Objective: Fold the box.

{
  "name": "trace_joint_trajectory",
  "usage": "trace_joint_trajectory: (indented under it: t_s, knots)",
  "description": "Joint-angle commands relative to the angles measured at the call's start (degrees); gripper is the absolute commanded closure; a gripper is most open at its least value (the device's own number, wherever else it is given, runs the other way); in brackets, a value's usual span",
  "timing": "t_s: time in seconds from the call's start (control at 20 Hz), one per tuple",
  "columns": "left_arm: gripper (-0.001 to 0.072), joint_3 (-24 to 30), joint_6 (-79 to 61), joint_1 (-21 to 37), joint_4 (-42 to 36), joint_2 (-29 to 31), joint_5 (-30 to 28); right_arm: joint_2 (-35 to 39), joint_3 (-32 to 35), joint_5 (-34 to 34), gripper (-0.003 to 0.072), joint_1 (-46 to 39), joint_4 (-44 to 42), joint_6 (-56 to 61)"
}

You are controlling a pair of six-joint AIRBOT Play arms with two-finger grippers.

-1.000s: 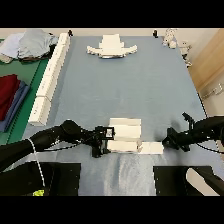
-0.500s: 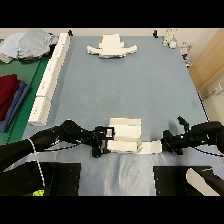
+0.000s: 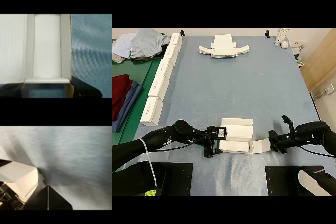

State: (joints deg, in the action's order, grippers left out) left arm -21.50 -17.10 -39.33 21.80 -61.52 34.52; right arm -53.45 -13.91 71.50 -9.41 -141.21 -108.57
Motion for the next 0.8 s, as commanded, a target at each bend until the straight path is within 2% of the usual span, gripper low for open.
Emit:
trace_joint_trajectory:
  t_s: [0.0,0.2,0.25,0.3,0.35,0.55,0.75]
  knots:
    - [0.0302,-0.04,-0.02,0.02,0.02,0.00,0.00,0.37,-1.70,2.25,0.0467,3.13,-3.48,-1.64]
    - [0.0302,-0.04,-0.02,0.02,0.02,0.00,0.00,2.29,-4.33,2.78,0.0451,3.96,-3.65,-1.36]
    - [0.0302,-0.04,-0.02,0.02,0.02,0.00,0.00,2.73,-4.72,3.15,0.0399,3.96,-3.72,-1.36]
    - [0.0302,-0.04,-0.02,0.02,0.02,0.00,0.00,3.17,-4.81,3.69,0.0238,4.02,-3.93,-1.36]
    - [0.0302,-0.04,-0.02,0.02,0.02,0.00,0.00,3.28,-4.81,4.28,0.0212,4.46,-4.00,-1.38]
    - [0.0302,-0.04,-0.02,0.02,0.02,0.00,0.00,3.28,-4.74,2.21,0.0212,11.28,-4.00,-1.38]
    - [0.0302,-0.04,-0.02,0.02,0.02,0.00,0.00,3.28,-5.27,-7.87,0.0248,21.59,-3.39,0.90]
